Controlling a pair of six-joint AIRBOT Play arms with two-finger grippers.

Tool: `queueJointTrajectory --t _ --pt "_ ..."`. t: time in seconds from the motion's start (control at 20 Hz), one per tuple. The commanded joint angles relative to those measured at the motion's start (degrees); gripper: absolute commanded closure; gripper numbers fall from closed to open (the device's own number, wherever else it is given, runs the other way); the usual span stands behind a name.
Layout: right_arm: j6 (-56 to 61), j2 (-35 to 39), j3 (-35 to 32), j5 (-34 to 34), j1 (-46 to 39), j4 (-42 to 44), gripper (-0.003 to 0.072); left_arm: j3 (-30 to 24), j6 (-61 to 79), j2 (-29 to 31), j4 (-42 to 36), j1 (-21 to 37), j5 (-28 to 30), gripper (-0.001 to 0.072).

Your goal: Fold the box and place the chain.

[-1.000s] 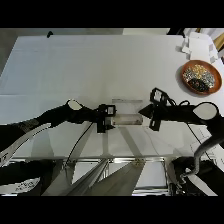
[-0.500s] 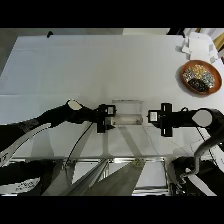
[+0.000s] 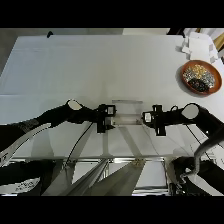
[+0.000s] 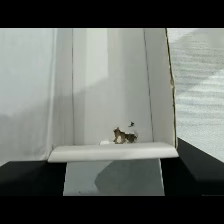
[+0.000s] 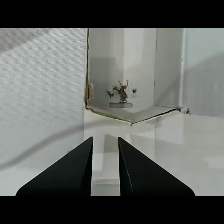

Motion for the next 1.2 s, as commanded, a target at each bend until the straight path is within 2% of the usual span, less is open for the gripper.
queueJointTrajectory --t 0.0,0.2,0.25,0.3,0.9,1.05,1.15 --pt "-1.4 -2.2 0.0 -3.5 0.0 2.4 0.0536 0.0 0.0 0.0 0.0 0.0 0.0 0.0439" --pt "-1.6 -2.2 0.0 -5.2 0.0 3.8 0.0545 0.0 0.0 0.0 0.0 0.0 0.0 0.0439" --pt "-2.4 -2.2 0.0 -4.8 0.0 5.3 0.0593 0.0 0.0 0.0 0.0 0.0 0.0 0.0439" --pt "-3.6 -2.2 0.0 -4.2 0.0 7.0 0.0606 0.0 0.0 0.0 0.0 0.0 0.0 0.0439" --pt "-10.2 -4.3 -0.1 -3.0 0.0 18.0 0.0606 0.0 0.0 0.0 0.0 0.0 0.0 0.0439" --pt "-10.3 -4.5 -0.1 -3.1 0.0 19.1 0.0546 0.0 0.0 0.0 0.0 0.0 0.0 0.0439" --pt "-10.3 -4.5 -0.1 -3.3 0.0 19.1 0.0443 0.0 0.0 0.0 0.0 0.0 0.0 0.0439"
